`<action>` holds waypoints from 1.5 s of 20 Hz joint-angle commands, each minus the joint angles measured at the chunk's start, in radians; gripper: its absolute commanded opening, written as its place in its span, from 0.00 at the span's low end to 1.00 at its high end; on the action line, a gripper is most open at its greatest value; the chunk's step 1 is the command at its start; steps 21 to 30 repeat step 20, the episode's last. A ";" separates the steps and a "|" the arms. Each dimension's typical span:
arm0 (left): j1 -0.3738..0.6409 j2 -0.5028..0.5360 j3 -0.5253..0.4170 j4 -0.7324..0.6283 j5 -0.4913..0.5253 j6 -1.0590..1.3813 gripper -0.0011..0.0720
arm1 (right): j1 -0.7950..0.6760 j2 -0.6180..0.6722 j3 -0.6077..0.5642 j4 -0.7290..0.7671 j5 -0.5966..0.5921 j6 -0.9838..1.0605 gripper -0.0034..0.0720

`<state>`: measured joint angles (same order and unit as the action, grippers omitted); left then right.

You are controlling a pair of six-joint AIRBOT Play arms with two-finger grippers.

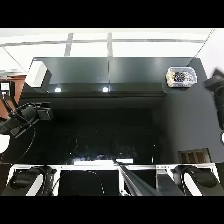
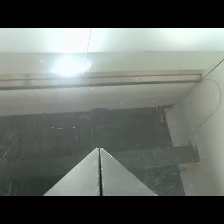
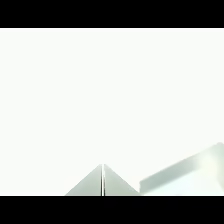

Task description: Fold the box and place the chain.

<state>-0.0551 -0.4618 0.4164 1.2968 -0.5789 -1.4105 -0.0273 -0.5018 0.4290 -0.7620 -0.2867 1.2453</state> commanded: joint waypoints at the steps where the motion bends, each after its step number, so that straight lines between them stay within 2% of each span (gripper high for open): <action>1: 0.000 0.002 -0.001 0.000 0.000 0.000 0.05 | 0.000 0.000 0.000 0.028 -0.313 0.001 0.06; 30: 0.000 0.002 -0.001 0.000 0.000 0.000 0.05 | 0.000 0.000 0.000 0.028 -0.323 0.001 0.06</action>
